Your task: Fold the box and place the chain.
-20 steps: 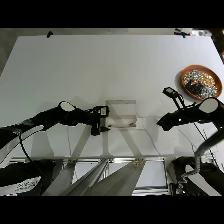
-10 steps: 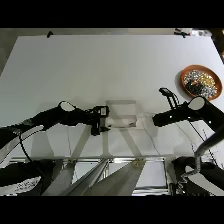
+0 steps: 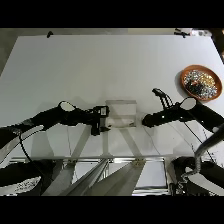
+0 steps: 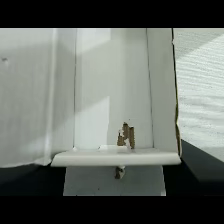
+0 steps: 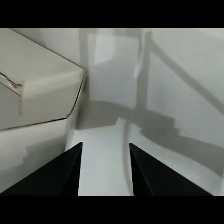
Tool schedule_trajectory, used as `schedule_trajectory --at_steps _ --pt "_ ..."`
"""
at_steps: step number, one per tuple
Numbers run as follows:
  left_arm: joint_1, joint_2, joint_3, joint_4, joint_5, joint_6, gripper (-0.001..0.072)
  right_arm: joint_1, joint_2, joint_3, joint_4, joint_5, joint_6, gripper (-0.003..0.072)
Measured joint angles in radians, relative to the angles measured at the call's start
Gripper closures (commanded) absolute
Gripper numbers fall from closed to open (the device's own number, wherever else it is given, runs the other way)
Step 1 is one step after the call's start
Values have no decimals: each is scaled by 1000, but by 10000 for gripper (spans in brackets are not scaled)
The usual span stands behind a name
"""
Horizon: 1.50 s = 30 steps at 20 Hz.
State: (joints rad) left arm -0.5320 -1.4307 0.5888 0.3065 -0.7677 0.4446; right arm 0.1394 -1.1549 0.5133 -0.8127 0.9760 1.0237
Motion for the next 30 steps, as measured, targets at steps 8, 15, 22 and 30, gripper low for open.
schedule_trajectory --at_steps 8,15,22,30 --pt "0 0 0 0 0 0 378 16 63 34 37 16 83 350" --pt "0 0 0 0 0 0 378 68 71 43 70 41 108 275" --pt "0 0 0 0 0 0 378 143 71 43 72 3 165 219" --pt "0 0 0 0 0 0 378 280 52 105 -124 -106 453 220"
